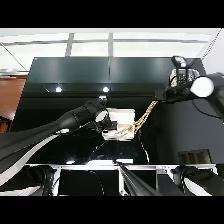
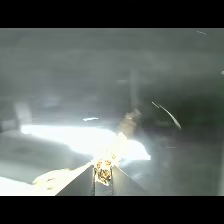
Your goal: Fold the box and place the chain.
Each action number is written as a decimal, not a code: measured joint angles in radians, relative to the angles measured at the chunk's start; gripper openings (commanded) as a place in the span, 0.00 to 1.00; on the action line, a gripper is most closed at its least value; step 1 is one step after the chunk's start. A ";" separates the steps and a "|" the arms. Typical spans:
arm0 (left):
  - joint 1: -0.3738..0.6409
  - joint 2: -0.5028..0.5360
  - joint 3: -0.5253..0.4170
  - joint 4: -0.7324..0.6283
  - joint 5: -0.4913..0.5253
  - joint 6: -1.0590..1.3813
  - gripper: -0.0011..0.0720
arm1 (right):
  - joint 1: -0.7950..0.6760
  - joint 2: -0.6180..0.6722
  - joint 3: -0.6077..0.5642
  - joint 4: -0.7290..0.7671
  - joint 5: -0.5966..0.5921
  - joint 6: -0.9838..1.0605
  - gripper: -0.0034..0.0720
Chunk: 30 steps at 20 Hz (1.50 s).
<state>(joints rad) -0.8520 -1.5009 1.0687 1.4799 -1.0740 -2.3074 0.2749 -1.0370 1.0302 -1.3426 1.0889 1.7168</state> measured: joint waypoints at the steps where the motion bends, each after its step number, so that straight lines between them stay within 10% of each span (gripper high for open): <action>1: 0.000 0.000 0.000 0.000 0.000 0.000 0.06 | 0.000 0.033 0.022 0.051 0.028 -0.040 0.07; 16: 0.000 0.000 0.000 0.000 0.000 0.000 0.06 | 0.000 0.134 0.372 0.663 0.149 -0.315 0.07; 30: 0.000 0.000 0.000 0.000 -0.001 0.000 0.06 | -0.082 0.138 0.377 0.528 0.240 -0.278 0.07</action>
<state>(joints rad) -0.8520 -1.5009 1.0683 1.4799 -1.0748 -2.3077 0.1932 -0.8986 1.4075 -0.8146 1.3285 1.4387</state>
